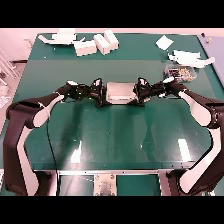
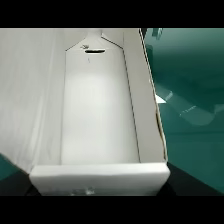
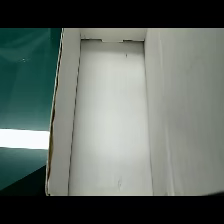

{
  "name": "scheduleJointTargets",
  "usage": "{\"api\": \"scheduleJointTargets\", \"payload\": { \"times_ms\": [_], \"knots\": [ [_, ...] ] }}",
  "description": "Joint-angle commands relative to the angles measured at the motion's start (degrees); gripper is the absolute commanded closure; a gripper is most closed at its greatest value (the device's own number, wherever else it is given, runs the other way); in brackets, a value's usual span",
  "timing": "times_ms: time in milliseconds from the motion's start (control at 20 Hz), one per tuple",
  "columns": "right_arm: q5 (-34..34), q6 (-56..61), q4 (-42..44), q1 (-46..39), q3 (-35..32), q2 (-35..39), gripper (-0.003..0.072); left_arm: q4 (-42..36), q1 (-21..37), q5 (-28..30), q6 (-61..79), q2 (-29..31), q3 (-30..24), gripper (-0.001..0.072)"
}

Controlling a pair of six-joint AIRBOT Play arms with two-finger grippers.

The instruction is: Fold the box and place the chain.

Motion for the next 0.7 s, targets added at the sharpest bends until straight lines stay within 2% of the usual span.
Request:
{"api": "scheduleJointTargets", "payload": {
  "times_ms": [0, 500, 550, 600, 650],
  "knots": [
    [0.04, 0.02, 0.31, 0.0, 0.07, 0.02, 0.0123, -0.07, 0.02, 0.15, -0.02, 0.04, 0.02, 0.0425],
    [0.07, 0.09, 0.9, 0.68, 0.02, 0.02, 0.0122, -0.04, 0.02, 0.13, -0.02, 0.04, 0.02, 0.0425],
    [0.07, 0.07, 0.96, 0.39, 0.09, 0.09, 0.0104, -0.04, 0.02, 0.13, -0.02, 0.04, 0.02, 0.0425],
    [0.07, 0.11, 1.42, 0.22, 0.11, 0.11, 0.001, -0.07, 0.02, 0.2, -0.02, 0.04, 0.02, 0.0425],
    [0.22, 0.7, 1.46, -0.07, 0.11, 0.22, -0.0032, -0.07, 0.02, 0.2, -0.02, 0.04, 0.02, 0.0425]
  ]
}}
